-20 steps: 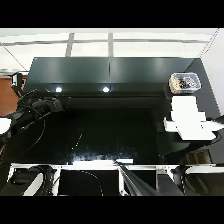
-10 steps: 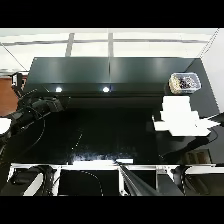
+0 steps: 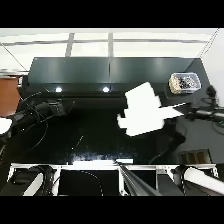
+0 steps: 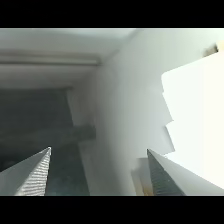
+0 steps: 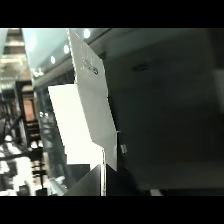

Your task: Fold the box and place the chain.

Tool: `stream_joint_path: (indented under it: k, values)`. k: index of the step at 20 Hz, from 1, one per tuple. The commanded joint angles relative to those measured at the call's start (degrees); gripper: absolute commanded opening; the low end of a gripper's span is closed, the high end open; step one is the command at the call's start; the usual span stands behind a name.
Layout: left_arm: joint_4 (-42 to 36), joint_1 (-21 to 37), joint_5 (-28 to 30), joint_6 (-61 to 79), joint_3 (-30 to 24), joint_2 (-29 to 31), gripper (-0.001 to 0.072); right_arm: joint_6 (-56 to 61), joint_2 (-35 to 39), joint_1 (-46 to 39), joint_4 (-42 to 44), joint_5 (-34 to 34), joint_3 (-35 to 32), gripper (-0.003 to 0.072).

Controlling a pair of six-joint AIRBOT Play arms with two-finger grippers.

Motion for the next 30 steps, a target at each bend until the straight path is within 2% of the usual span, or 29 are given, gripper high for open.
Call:
stream_joint_path:
  k: [1, 4, 6, 9, 11, 12, 14, 15, 17, 20, 22, 23, 24, 25, 27, 29, 30]
  values:
    - [0.0, 0.0, -5.9, 0.0, 0.0, -1.0, 0.0703, -0.7, 16.2, 15.2, 7.1, -17.6, -14.7, 0.0009]
    - [-0.4, -1.0, -9.0, 0.0, 0.0, -3.9, 0.0702, -0.7, 28.1, 28.8, 8.3, -32.3, -23.6, 0.0009]
    - [-1.4, -3.5, -9.2, 0.0, 0.0, -6.5, 0.0702, -0.7, 30.8, 36.2, 9.5, -36.0, -24.8, 0.0009]
    - [-1.0, -8.5, -7.1, 0.0, 0.0, -12.3, 0.0703, -2.7, 31.0, 44.7, 9.5, -39.5, -24.8, 0.0009]
    - [-1.8, -8.9, -6.0, -2.4, 0.5, -17.2, 0.0702, -5.1, 31.0, 49.1, 9.5, -40.2, -24.8, 0.0009]
    - [-1.8, -8.7, -7.4, -4.9, 1.3, -20.3, 0.0703, -5.1, 31.0, 50.6, 9.5, -40.8, -24.8, 0.0009]
    - [-2.7, -8.8, -14.8, -3.9, 3.2, -26.6, 0.0703, -4.9, 31.0, 52.1, 9.6, -42.2, -24.8, 0.0009]
    - [-3.9, -8.8, -18.7, -0.9, 3.8, -29.7, 0.0703, -4.7, 31.0, 52.2, 9.9, -42.7, -24.8, 0.0009]
    - [-11.0, -8.7, -25.6, 10.0, 3.8, -35.7, 0.0703, -4.7, 31.0, 52.2, 10.4, -43.8, -24.8, 0.0009]
    - [-18.6, -8.7, -30.9, 21.2, 3.8, -41.8, 0.0701, -4.7, 30.9, 52.2, 12.1, -43.9, -24.8, 0.0009]
    - [-19.2, -8.7, -32.2, 26.1, 4.0, -43.7, 0.0679, -4.7, 30.9, 52.2, 12.2, -43.9, -24.8, 0.0009]
    - [-17.9, -8.7, -32.2, 27.4, 4.2, -43.9, 0.0619, -4.7, 30.9, 52.2, 12.2, -43.9, -24.8, 0.0009]
    - [-15.7, -8.7, -32.2, 27.4, 4.7, -43.8, 0.0593, -4.7, 30.9, 52.2, 12.2, -43.9, -24.8, 0.0009]
    - [-13.8, -8.7, -32.3, 26.8, 5.1, -43.8, 0.0522, -4.7, 31.0, 52.2, 12.3, -43.9, -24.8, 0.0009]
    - [-13.6, -8.8, -32.0, 28.8, 5.2, -43.8, 0.0266, -4.7, 31.0, 52.2, 12.3, -43.9, -24.8, 0.0009]
    - [-14.9, -8.9, -31.7, 31.9, 5.8, -43.8, 0.0243, -4.7, 30.9, 52.2, 11.9, -43.9, -24.8, 0.0009]
    - [-15.8, -8.9, -31.8, 33.1, 6.4, -43.8, 0.0144, -4.7, 30.9, 52.2, 11.5, -43.9, -24.8, 0.0009]
